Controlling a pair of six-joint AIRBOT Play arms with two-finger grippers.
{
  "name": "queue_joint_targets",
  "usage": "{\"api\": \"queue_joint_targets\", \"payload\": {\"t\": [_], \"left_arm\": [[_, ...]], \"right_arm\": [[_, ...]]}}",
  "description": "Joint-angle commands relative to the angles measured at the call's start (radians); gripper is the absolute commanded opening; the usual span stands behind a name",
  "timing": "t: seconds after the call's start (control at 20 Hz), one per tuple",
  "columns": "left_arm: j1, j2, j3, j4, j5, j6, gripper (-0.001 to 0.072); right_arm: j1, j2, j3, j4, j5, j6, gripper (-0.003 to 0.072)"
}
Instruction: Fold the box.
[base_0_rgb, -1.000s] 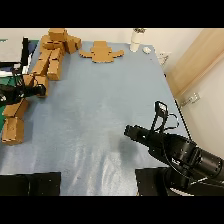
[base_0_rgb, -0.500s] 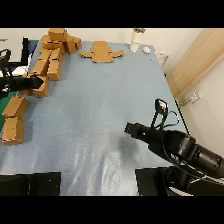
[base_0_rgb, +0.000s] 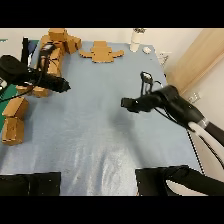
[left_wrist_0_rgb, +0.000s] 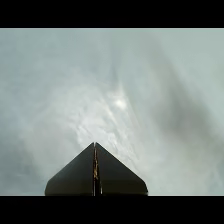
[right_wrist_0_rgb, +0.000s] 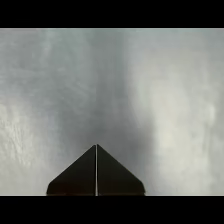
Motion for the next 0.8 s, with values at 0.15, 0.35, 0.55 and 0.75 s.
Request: {"api": "queue_joint_targets", "payload": {"t": [0.15, 0.35, 0.55, 0.75], "left_arm": [[-0.135, -0.051, 0.017, 0.123, -0.128, -0.226, 0.001], [-0.154, -0.067, 0.017, 0.122, -0.127, -0.225, 0.0011], [-0.154, -0.067, 0.017, 0.122, -0.126, -0.225, 0.0011], [-0.154, -0.067, 0.017, 0.122, -0.126, -0.225, 0.0011]], "right_arm": [[-0.047, -0.248, 0.211, 0.148, -0.022, -0.288, 0.0007], [-0.048, -0.255, 0.217, 0.151, -0.057, -0.296, 0.0008], [-0.048, -0.258, 0.217, 0.152, -0.059, -0.296, 0.0008], [-0.048, -0.258, 0.217, 0.152, -0.059, -0.296, 0.0008]]}}
